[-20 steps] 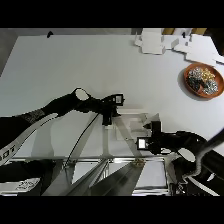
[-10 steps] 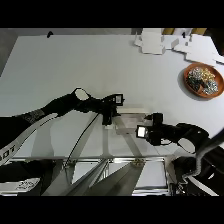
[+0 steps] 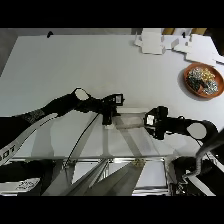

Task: Fold the box and place the chain.

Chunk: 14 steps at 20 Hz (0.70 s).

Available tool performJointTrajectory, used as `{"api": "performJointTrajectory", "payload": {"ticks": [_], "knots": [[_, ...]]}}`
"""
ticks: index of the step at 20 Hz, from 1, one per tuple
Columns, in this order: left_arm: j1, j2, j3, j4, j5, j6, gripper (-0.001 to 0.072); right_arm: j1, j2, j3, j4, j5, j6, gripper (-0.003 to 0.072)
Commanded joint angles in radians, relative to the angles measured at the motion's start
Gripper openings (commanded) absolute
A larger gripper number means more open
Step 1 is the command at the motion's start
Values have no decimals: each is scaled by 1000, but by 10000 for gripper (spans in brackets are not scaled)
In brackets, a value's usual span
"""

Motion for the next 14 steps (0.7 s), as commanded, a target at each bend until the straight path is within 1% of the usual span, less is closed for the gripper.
{"api": "performJointTrajectory", "payload": {"ticks": [1,6,8,11,14], "knots": [[0,0,0,0,-1,0,10,-113,-51,2,212,65,-264,665],[0,0,0,0,-1,0,10,-199,-144,2,389,98,-496,665],[0,0,-1,0,-1,0,10,-220,-184,2,444,103,-519,657],[0,0,0,0,-1,0,10,-266,-211,2,446,112,-529,657],[0,0,0,0,-1,0,10,-289,-240,2,452,141,-595,657]]}}
